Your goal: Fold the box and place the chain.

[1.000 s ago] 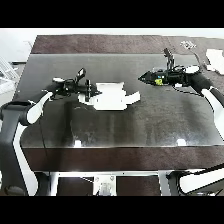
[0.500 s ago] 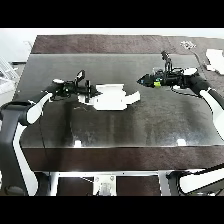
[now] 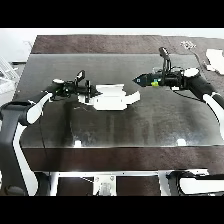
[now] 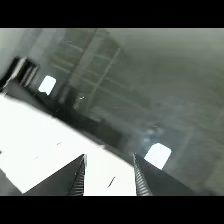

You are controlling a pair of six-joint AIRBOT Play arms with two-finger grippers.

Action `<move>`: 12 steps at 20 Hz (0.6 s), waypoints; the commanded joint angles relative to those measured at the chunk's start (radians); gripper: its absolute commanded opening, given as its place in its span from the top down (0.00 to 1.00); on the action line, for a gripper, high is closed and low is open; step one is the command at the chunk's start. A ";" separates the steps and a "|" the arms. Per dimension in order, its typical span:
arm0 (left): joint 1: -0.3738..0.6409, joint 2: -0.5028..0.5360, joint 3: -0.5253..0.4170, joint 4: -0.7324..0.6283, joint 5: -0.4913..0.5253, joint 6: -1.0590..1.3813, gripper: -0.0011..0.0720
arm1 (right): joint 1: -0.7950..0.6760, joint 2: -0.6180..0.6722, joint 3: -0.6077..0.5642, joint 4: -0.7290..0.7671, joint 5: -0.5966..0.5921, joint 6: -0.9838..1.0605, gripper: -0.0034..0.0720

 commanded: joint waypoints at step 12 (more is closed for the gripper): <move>0.000 0.001 0.000 -0.004 0.005 0.000 0.95 | 0.322 0.181 -0.350 -0.380 -0.322 -0.449 0.20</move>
